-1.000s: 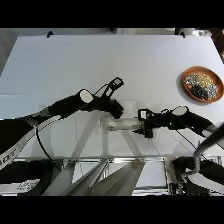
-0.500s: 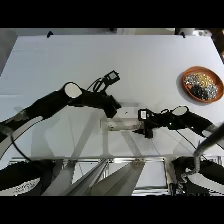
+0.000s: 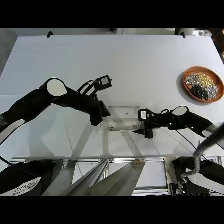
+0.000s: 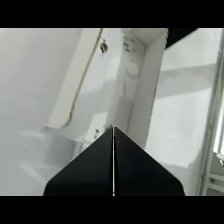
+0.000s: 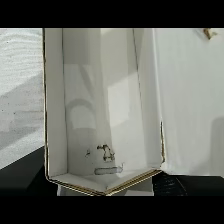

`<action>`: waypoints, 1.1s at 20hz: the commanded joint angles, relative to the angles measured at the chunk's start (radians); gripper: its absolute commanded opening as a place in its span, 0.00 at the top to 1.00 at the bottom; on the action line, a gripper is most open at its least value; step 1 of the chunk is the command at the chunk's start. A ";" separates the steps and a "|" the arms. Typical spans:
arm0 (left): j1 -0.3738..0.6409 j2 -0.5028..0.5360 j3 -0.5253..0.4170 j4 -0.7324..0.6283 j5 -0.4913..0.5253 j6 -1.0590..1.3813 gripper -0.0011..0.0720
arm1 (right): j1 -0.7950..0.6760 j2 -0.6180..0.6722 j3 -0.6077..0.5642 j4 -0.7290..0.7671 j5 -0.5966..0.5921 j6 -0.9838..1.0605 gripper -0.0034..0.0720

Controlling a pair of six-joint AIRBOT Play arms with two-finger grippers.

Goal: Fold the box and place the chain.

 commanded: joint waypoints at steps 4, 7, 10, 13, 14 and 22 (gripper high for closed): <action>0.008 0.005 -0.191 0.010 0.019 0.050 0.98 | 0.000 0.000 0.001 0.000 0.000 0.000 0.41; 0.039 0.005 -0.231 0.001 0.050 0.087 0.98 | 0.000 0.000 0.001 0.000 0.000 0.000 0.41; 0.071 0.005 -0.232 0.024 0.053 0.158 0.97 | 0.000 0.000 0.001 0.000 0.000 0.000 0.41; 0.079 0.000 -0.232 0.049 0.058 0.185 0.97 | 0.000 0.000 0.001 0.000 0.000 0.000 0.41; 0.079 -0.008 -0.232 0.060 0.058 0.189 0.96 | 0.000 0.000 0.001 0.000 0.000 0.000 0.41; 0.044 -0.061 -0.232 0.054 0.178 0.443 0.69 | 0.000 0.000 0.001 0.000 0.000 0.000 0.41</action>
